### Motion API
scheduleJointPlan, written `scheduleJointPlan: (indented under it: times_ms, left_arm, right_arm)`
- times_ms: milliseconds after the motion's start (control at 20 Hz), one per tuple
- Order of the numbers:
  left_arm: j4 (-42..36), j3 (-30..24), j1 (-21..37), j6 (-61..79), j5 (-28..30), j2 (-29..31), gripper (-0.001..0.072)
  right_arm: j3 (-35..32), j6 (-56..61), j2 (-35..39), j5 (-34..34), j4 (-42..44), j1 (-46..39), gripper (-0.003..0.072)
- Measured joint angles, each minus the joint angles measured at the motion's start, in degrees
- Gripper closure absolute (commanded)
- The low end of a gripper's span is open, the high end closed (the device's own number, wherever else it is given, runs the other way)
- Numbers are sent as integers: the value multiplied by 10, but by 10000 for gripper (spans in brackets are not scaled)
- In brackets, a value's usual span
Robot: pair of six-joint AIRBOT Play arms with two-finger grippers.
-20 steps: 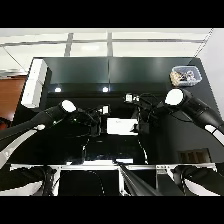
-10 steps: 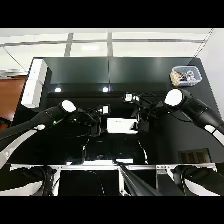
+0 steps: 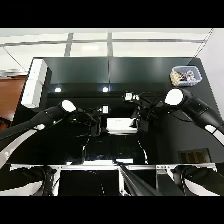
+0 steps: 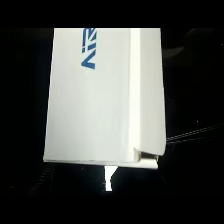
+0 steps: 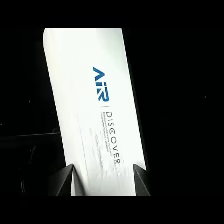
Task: Fold the box and place the chain.
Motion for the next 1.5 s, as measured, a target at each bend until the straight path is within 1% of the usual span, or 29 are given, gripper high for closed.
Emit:
scheduleJointPlan:
  times_ms: [50, 750, 800, 850, 1200, 1250, 1500]
  left_arm:
    - [0, 0, 0, 0, 0, 0, 369]
    - [0, 0, 0, 2, 0, 0, 367]
    - [0, 0, 0, 2, 0, 0, 367]
    - [0, 0, 0, 2, 0, 0, 368]
    - [0, 0, 0, 1, 0, 0, 367]
    - [0, 0, 0, 1, 0, 0, 368]
    - [0, 0, 0, 0, 0, 0, 368]
  right_arm:
    - [0, 1, 0, 0, 2, 0, 443]
    - [0, 7, 1, 11, -1, 0, 439]
    - [0, 7, 1, 12, -1, 0, 368]
    - [0, 7, 1, 14, -1, 0, 361]
    - [0, 7, 1, 17, -2, 0, 362]
    - [0, 7, 1, 17, -2, 0, 383]
    - [0, 7, 1, 16, -2, 0, 383]
